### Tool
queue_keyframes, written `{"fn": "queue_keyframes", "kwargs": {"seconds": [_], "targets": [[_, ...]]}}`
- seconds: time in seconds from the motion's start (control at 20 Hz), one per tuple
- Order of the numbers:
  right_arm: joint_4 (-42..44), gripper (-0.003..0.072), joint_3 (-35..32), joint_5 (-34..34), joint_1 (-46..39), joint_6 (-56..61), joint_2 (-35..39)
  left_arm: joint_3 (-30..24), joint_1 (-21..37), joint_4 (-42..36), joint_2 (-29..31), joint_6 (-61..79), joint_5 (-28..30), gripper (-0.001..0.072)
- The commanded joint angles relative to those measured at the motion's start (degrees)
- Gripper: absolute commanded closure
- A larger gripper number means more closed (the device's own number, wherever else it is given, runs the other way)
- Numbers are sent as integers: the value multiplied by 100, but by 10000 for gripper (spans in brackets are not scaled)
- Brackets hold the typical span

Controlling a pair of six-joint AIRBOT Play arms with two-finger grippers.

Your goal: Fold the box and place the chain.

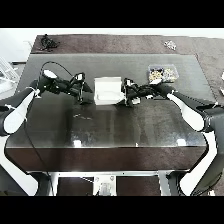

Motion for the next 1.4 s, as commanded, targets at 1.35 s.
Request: {"fn": "queue_keyframes", "kwargs": {"seconds": [1.35], "targets": [[2, 98, -2, 0, -2, 2, 2, -90, 262, -1384, -345, 1145, -9, -11]]}}
